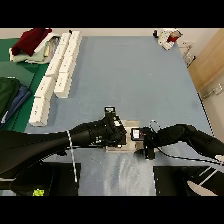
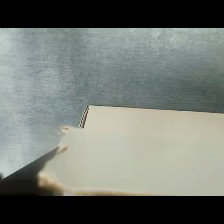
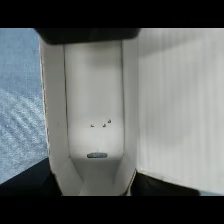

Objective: Fold the box.

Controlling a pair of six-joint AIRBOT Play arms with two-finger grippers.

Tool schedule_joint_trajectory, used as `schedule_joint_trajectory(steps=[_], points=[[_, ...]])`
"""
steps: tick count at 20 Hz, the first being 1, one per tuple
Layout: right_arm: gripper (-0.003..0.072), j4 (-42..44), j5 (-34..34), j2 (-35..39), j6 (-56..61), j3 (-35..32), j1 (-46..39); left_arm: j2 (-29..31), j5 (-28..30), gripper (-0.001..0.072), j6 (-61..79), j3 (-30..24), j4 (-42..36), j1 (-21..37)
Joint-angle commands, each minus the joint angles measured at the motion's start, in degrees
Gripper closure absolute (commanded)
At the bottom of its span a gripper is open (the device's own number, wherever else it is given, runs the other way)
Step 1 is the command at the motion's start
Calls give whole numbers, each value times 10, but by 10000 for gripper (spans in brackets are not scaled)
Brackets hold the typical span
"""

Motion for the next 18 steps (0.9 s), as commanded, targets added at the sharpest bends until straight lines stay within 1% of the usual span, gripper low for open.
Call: schedule_joint_trajectory(steps=[1,6,7,8,9,13,14,15,16,18], points=[[176,0,0,0,0,0,0,0,-6,230,0,0,0,0],[177,0,0,0,0,0,0,0,-6,231,-2,-6,6,0],[176,0,0,0,0,0,0,0,-6,300,-3,-6,7,0],[176,0,0,0,0,0,0,0,-6,540,-4,-6,9,0],[177,0,0,0,0,0,0,0,-4,694,-3,-6,10,0],[177,0,0,0,0,0,0,0,1,693,-4,-6,10,0],[177,0,0,0,0,0,0,0,1,650,-3,-6,10,0],[176,0,0,0,0,0,0,0,2,356,-4,-6,10,0],[176,0,0,0,0,0,0,0,1,181,-9,-6,10,0],[176,0,0,0,0,0,0,0,2,180,-12,-6,10,0]])
